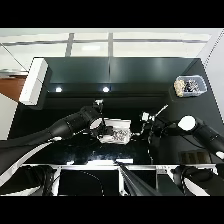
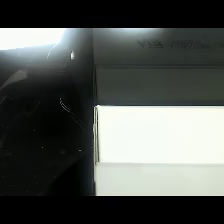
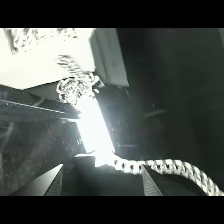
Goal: Fold the box and place the chain.
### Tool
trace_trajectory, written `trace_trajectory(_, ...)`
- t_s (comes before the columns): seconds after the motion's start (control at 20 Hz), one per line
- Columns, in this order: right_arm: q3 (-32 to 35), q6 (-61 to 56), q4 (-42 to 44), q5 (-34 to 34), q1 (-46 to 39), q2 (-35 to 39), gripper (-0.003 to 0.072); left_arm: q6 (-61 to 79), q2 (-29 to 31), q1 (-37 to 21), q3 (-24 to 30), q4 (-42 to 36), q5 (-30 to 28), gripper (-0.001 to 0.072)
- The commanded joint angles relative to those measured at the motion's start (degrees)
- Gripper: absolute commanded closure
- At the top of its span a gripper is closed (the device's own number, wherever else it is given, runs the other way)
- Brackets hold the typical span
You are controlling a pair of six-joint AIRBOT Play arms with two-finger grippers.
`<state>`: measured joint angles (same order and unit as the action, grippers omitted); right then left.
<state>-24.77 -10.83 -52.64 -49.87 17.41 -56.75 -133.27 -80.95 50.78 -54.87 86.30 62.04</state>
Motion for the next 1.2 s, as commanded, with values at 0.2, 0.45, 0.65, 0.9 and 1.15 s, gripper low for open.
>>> trace_trajectory(0.2,1.46,11.34,3.56,4.57,2.19,-2.86,0.0282,0.0,-0.02,0.0,0.0,0.02,0.0,0.0678)
trace_trajectory(0.45,1.46,11.91,3.54,6.67,2.45,-3.69,0.0438,0.0,-0.02,0.0,0.0,0.0,0.0,0.0678)
trace_trajectory(0.65,1.44,11.5,3.54,5.86,2.71,-3.67,0.0567,0.0,-0.02,0.0,0.0,0.0,0.0,0.0678)
trace_trajectory(0.9,-2.12,-0.26,2.8,2.86,2.47,-3.5,0.0654,0.0,-0.02,0.0,0.0,0.0,0.0,0.0678)
trace_trajectory(1.15,-7.98,-8.61,2.4,-5.16,2.4,-0.52,0.0645,0.0,-0.02,0.0,0.0,0.02,0.0,0.0678)
